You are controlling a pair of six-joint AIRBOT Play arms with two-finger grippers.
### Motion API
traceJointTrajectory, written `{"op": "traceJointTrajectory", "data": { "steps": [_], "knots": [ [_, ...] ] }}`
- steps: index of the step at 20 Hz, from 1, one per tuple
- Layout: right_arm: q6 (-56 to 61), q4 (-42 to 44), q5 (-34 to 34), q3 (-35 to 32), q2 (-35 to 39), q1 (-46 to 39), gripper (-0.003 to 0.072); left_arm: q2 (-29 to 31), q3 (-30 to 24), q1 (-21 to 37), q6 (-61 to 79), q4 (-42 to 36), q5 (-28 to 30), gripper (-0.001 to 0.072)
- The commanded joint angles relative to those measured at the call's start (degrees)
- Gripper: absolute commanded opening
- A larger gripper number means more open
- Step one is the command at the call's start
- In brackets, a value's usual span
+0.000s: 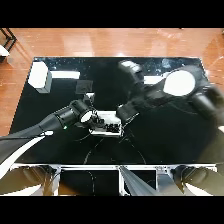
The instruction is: Fold the box and place the chain.
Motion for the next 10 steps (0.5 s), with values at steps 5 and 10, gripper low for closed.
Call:
{"op": "traceJointTrajectory", "data": {
  "steps": [5,10],
  "knots": [
    [-4.66,-9.20,-7.26,-16.37,12.31,-21.14,0.0717,-0.02,0.02,0.00,0.00,0.02,-0.04,0.0027],
    [21.79,-14.64,-29.77,-28.41,6.16,-24.94,0.0710,-0.02,0.02,-0.04,0.00,-0.31,-0.28,0.0027]
  ]
}}
